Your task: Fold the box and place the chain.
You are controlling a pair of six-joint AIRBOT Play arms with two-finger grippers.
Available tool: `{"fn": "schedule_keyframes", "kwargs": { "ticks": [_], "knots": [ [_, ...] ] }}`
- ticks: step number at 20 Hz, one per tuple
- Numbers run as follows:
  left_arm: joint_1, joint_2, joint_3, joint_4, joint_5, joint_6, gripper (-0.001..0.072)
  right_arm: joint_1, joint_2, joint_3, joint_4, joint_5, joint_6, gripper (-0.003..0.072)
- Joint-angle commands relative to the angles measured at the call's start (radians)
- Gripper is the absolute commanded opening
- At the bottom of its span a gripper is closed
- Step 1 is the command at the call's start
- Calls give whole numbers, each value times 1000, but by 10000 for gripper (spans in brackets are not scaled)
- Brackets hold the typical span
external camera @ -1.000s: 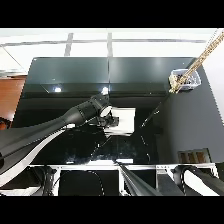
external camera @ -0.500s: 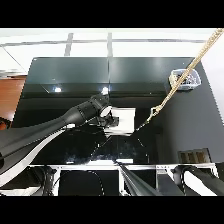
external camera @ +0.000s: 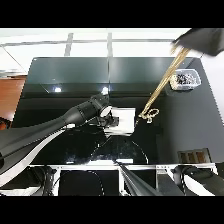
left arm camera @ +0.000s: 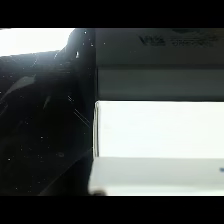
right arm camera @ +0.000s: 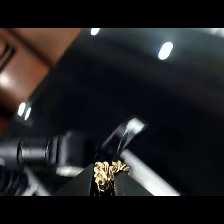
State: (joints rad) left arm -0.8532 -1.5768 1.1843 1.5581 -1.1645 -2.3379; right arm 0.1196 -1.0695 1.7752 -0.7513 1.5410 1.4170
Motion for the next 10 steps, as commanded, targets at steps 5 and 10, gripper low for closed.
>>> {"fn": "schedule_keyframes", "kwargs": {
  "ticks": [5, 10],
  "knots": [
    [0, 0, 0, 0, 0, 0, 25, 154, 1, -253, -7, -14, -42, 18],
    [0, 0, 0, 0, 0, 0, 25, 257, 1, -497, 35, -222, -41, 18]
  ]
}}
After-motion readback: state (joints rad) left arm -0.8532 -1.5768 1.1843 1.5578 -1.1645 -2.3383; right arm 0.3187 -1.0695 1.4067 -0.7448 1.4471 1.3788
